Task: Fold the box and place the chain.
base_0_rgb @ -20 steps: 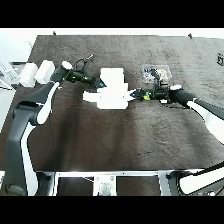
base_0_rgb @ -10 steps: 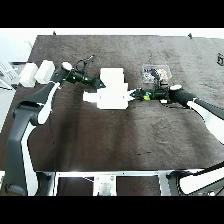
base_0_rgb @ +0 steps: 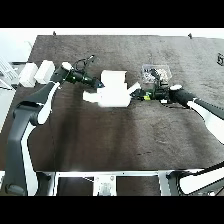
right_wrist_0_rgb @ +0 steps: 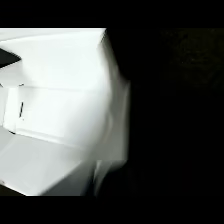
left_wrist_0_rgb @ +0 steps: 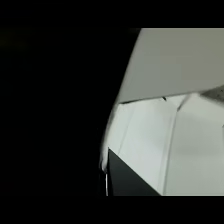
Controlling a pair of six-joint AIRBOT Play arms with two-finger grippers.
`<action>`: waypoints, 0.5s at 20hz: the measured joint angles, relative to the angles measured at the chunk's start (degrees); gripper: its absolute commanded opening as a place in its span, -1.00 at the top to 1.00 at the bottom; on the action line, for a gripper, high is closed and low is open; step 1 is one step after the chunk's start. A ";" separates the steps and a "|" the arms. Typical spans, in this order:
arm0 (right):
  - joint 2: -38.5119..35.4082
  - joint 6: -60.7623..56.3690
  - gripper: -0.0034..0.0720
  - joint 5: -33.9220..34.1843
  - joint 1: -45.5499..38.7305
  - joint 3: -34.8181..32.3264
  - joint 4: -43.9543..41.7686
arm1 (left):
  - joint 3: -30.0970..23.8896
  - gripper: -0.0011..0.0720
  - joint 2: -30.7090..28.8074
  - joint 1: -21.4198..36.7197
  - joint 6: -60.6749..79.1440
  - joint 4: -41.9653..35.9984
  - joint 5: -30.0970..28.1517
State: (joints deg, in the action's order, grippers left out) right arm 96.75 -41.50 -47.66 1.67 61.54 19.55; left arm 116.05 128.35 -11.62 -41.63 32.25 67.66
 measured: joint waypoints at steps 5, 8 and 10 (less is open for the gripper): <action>-0.87 0.09 -0.09 -1.01 -2.80 0.00 -0.94 | 0.00 0.91 0.00 0.02 6.03 -2.25 1.09; -2.84 0.87 -0.09 -3.74 -6.60 0.00 -3.34 | 0.00 0.92 0.00 0.09 11.61 -3.52 2.97; -4.68 1.25 -0.09 -6.01 -9.33 0.00 -5.14 | -0.09 0.93 0.00 0.04 15.65 -4.44 5.38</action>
State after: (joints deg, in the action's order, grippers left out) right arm 92.07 -40.25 -53.67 -7.66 61.54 14.41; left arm 115.96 128.35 -11.57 -25.98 27.81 73.03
